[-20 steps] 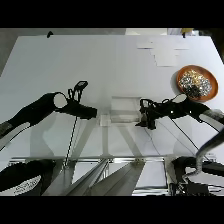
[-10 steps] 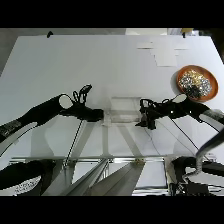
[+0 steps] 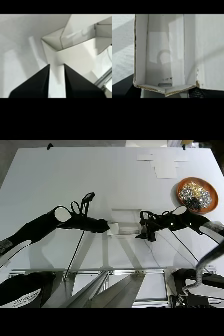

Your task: Fold the box and place the chain.

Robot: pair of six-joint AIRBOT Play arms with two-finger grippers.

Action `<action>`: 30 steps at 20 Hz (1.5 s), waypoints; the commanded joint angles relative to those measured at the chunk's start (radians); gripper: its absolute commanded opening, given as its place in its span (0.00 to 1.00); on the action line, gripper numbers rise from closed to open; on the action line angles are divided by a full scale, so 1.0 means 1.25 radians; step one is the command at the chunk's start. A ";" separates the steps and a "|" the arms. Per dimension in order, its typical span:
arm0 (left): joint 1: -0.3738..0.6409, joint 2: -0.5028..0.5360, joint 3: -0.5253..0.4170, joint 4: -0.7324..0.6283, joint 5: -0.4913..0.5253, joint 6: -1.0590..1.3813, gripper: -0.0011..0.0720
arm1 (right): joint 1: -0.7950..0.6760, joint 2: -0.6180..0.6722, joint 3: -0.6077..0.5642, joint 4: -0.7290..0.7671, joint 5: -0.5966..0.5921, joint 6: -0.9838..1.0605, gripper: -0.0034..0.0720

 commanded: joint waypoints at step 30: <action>-0.143 -0.150 0.249 0.455 -0.145 -0.625 0.55 | 0.000 0.001 0.001 0.000 0.000 0.000 0.59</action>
